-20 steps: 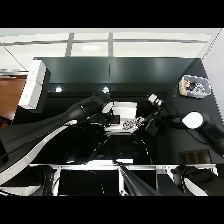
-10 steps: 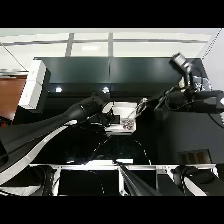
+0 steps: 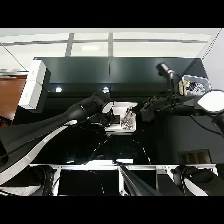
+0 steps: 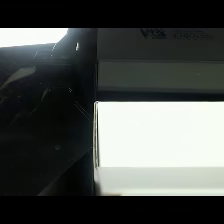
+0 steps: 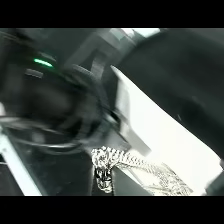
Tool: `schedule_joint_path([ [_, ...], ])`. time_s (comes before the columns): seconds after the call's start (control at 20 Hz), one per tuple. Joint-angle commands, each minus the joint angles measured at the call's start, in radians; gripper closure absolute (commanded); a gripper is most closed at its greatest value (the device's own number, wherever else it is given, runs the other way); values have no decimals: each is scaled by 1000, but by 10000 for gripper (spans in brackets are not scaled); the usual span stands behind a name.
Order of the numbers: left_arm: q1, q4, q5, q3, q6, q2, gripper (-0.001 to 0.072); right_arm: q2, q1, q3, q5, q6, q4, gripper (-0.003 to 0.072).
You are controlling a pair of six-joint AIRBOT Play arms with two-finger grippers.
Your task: Fold the box and place the chain.
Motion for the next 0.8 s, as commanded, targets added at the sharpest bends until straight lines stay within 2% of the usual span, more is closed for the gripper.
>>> schedule_joint_path([
  [0.0, 0, 0, 3, 1, 0, 1, 679, -26, 9, -52, -52, 105, -128, 247],
  [0.25, 0, -4, 3, 1, 1, 1, 679, 21, -135, 47, 92, 120, -334, 238],
  [0.45, 0, -2, 17, 0, 1, 1, 679, 62, -236, 47, 105, 126, -343, 238],
  [0.75, -2, -30, 84, 1, -21, 2, 663, 62, -237, 46, 111, 137, -310, 238],
])
